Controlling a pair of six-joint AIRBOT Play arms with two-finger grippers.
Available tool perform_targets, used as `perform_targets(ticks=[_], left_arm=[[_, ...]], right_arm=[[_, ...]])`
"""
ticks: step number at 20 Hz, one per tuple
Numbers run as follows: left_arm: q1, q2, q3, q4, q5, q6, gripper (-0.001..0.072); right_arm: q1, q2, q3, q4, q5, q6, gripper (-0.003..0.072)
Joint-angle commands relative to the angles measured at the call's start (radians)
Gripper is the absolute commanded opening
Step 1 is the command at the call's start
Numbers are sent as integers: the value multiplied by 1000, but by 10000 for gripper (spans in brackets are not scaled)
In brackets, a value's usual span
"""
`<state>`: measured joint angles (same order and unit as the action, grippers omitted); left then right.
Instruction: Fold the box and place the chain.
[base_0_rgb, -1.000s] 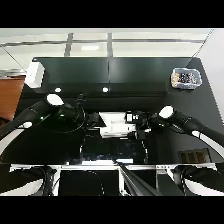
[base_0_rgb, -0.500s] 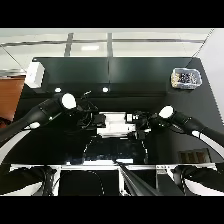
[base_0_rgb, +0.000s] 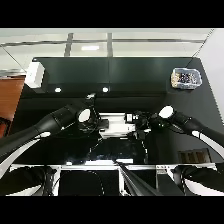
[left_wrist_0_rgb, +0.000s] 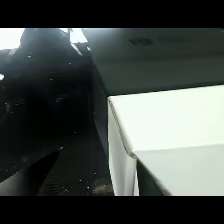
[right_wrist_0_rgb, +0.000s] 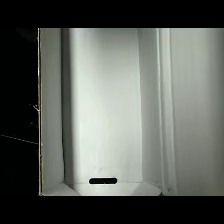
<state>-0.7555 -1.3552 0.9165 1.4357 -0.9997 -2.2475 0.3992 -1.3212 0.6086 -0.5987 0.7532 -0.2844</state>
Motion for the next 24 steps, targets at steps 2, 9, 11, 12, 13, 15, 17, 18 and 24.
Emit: perform_targets(ticks=[2,9,11,12,13,15,17,18,24], left_arm=[[-48,-53,64,51,-45,-90,496],[-71,-76,78,41,-49,-170,341],[-71,-76,79,40,-48,-173,134],[-71,-76,80,40,-47,-173,39],[-71,-76,80,41,-47,-173,22],[-71,-76,80,41,-45,-173,22],[-71,-76,80,40,-45,-173,22],[-71,-76,80,39,-45,-173,57],[-71,-93,108,98,-98,-173,440]], right_arm=[[1,0,0,0,1,0,199],[1,0,0,0,1,0,199],[1,0,0,0,1,0,199],[1,0,0,0,1,0,199],[1,0,0,0,1,0,199],[1,0,0,0,1,0,199],[1,0,0,0,1,0,199],[1,0,0,0,1,0,199],[1,0,0,0,1,0,199]])
